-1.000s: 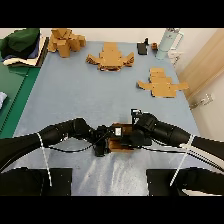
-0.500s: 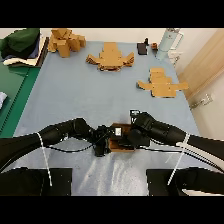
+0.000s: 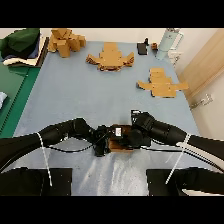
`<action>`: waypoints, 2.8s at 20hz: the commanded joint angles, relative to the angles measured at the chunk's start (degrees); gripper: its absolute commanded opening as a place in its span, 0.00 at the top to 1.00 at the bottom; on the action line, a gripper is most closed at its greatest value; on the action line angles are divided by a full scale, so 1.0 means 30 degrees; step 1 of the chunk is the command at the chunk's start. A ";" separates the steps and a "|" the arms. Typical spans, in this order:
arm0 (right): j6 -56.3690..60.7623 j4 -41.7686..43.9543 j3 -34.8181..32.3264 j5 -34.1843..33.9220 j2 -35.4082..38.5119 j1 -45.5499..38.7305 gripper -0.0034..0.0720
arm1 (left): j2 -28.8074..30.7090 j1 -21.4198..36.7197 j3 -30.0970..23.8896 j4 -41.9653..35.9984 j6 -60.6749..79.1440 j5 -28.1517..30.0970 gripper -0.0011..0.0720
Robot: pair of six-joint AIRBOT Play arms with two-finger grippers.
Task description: Fold the box.
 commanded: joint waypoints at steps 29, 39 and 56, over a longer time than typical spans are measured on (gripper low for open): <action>-0.0576 -0.3679 0.1705 -0.7140 0.4575 -0.2273 0.85 | 0.0007 0.0007 0.0007 0.0000 -0.0015 -0.0015 0.26; -2.6614 1.8119 0.2361 -0.0481 -0.1770 -1.6917 0.95 | 0.0015 0.0007 0.0007 0.0000 -0.0015 -0.0022 0.26; -3.0600 1.2553 -0.3599 0.3337 0.7074 -0.6564 0.95 | 0.0015 0.0015 0.0015 0.0000 -0.0015 -0.0036 0.26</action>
